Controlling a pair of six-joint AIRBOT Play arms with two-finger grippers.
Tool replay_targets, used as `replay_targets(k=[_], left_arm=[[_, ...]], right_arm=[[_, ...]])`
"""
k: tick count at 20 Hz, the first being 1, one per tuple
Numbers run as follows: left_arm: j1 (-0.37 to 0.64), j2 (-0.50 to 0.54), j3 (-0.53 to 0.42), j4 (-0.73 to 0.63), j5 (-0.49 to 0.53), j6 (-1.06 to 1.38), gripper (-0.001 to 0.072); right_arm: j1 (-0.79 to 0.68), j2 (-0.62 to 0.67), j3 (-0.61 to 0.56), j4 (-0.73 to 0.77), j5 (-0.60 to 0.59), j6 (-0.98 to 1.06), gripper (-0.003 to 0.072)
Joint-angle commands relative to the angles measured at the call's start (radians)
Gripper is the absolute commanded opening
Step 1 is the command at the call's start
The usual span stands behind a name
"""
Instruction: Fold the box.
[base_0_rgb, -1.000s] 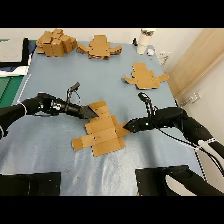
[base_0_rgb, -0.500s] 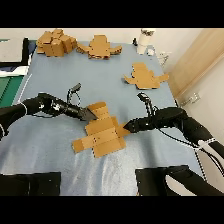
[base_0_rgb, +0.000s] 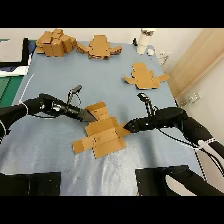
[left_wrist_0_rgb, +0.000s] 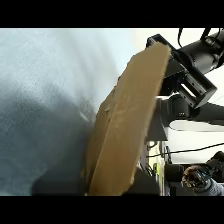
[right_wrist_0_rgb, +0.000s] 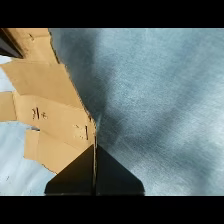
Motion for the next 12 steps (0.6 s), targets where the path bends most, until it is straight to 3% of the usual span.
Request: replay_targets(k=[1,6,7,8,9,12], left_arm=[[0.001,-0.002,0.001,0.001,0.0,0.014,0.0021],[0.001,-0.002,0.001,-0.001,-0.008,0.029,0.0012],[0.001,-0.002,0.001,-0.004,-0.011,0.031,0.0012],[0.001,-0.002,0.006,-0.004,-0.018,0.031,0.0012],[0.001,-0.001,0.018,-0.006,-0.039,0.031,0.0012],[-0.026,0.009,0.07,0.014,-0.081,0.045,0.0011]], right_arm=[[0.0,-0.001,0.0,0.0,0.001,0.0,0.0002],[0.0,-0.001,0.0,0.0,0.001,-0.003,0.0009],[0.0,-0.001,0.0,-0.005,0.006,-0.004,0.0142],[-0.001,-0.001,0.0,-0.019,0.021,-0.003,0.0387],[-0.002,-0.001,0.003,-0.036,0.045,0.005,0.051],[-0.036,-0.001,0.055,-0.092,0.076,0.064,0.0505]])
